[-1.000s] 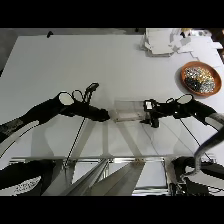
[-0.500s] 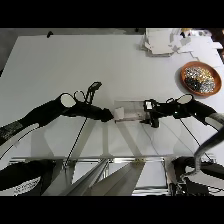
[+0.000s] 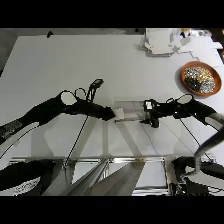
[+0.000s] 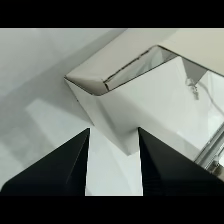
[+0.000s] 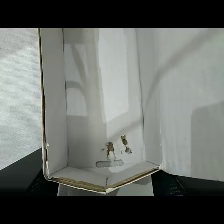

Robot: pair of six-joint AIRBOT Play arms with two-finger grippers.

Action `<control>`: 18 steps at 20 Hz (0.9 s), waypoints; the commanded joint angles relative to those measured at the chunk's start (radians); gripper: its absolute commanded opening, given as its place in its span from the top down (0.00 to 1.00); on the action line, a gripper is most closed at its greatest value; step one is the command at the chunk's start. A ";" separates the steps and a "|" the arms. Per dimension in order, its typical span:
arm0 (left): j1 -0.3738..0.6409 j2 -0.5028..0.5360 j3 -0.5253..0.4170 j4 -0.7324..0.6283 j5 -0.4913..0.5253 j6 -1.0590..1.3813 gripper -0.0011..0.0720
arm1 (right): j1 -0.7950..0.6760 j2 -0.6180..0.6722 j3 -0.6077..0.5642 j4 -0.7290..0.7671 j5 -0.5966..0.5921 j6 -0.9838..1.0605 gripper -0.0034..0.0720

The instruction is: Fold the box and place the chain.

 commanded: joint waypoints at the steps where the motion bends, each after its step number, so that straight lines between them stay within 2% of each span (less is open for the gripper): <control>1: -0.017 -0.002 0.005 0.013 -0.009 0.000 0.50 | 0.000 0.000 0.001 0.000 0.000 0.000 0.35; 3: -0.034 -0.013 0.007 0.032 0.005 -0.002 0.36 | 0.000 0.000 0.001 0.000 0.000 0.000 0.35; 5: -0.042 -0.036 0.023 0.069 0.026 -0.071 0.31 | 0.000 0.000 0.001 0.000 0.000 0.000 0.35; 11: -0.074 -0.085 0.132 0.221 0.027 -0.297 0.30 | 0.000 0.000 0.001 0.000 0.000 0.000 0.35; 18: -0.128 -0.096 0.140 0.331 0.020 -0.559 0.30 | 0.000 0.000 0.001 0.000 0.000 0.000 0.35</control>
